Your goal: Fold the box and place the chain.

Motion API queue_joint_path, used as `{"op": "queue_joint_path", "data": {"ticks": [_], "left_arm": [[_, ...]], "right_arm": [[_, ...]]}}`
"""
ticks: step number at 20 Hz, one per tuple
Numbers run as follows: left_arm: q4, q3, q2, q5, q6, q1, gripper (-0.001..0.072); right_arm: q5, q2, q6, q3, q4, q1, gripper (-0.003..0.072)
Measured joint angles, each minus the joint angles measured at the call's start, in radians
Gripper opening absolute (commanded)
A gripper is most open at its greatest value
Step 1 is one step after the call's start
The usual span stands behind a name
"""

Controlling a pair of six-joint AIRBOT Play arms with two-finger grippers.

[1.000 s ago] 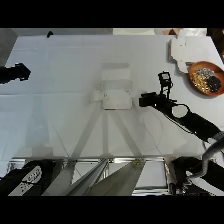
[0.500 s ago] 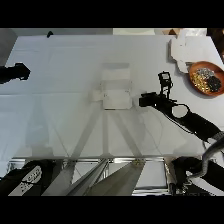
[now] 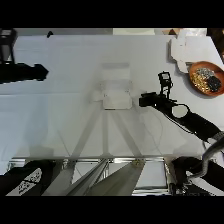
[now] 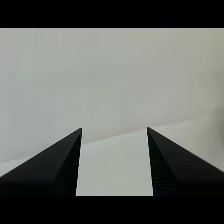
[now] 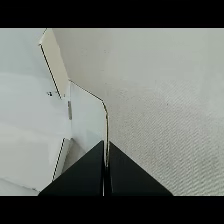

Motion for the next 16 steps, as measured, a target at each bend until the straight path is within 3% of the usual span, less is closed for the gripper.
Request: {"op": "queue_joint_path", "data": {"ticks": [3,6,12,16], "left_arm": [[-0.048,0.057,-0.097,-0.002,0.1,-0.12,0.0649],[-0.191,0.166,-0.225,-0.054,0.201,-0.162,0.0658],[-0.635,0.379,-0.499,-0.305,0.515,-0.118,0.0655],[-0.777,0.448,-0.646,-0.414,0.613,-0.104,0.0656]], "right_arm": [[0.0,0.0,0.0,0.0,0.0,0.0,0.001],[0.0,0.0,0.0,0.0,0.0,0.0,0.001],[0.0,0.0,0.0,0.0,0.0,0.0,0.001],[0.0,0.0,0.0,0.0,0.0,0.0,0.001]]}}
